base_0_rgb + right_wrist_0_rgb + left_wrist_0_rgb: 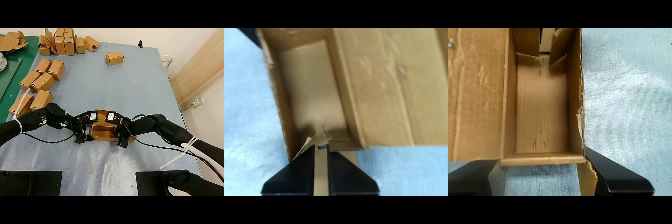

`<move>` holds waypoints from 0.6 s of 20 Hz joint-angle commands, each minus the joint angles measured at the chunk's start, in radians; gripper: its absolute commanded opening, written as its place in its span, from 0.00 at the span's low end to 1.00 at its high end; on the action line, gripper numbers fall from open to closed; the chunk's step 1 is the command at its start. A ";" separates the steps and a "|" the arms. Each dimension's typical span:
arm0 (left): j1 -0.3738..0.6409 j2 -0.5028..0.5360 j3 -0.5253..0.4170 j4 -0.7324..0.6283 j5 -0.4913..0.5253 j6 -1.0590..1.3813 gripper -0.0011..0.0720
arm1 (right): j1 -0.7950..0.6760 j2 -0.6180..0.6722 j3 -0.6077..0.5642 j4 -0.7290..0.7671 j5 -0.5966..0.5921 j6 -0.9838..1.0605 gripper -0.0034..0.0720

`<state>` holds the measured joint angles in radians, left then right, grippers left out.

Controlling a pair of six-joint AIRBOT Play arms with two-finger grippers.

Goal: Fold the box.

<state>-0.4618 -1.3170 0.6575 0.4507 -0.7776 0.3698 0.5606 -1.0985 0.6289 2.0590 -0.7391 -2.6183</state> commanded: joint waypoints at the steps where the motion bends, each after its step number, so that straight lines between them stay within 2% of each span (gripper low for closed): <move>1: 0.000 -0.001 0.000 -0.002 0.000 -0.001 0.56 | 0.024 0.001 0.000 0.015 0.038 -0.020 0.15; 2: 0.000 0.000 0.000 -0.002 0.000 -0.001 0.56 | 0.024 0.001 0.000 0.015 0.058 -0.020 0.16; 3: 0.000 -0.001 0.000 -0.002 0.000 -0.001 0.56 | 0.025 0.000 0.000 0.016 0.074 -0.020 0.23; 5: 0.000 -0.001 0.000 -0.002 0.000 -0.001 0.56 | 0.025 0.000 0.000 0.017 0.084 -0.019 0.52; 10: 0.000 0.000 0.000 -0.002 0.000 -0.001 0.56 | 0.024 0.000 -0.001 0.017 0.076 -0.019 0.56; 11: 0.000 -0.001 0.000 -0.002 0.000 -0.001 0.56 | 0.024 0.000 -0.001 0.016 0.076 -0.019 0.68; 12: 0.000 0.000 0.000 -0.002 0.000 -0.001 0.56 | 0.024 0.001 -0.001 0.016 0.076 -0.019 0.68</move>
<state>-0.4614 -1.3170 0.6575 0.4488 -0.7769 0.3691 0.5842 -1.0985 0.6289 2.0758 -0.6685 -2.6377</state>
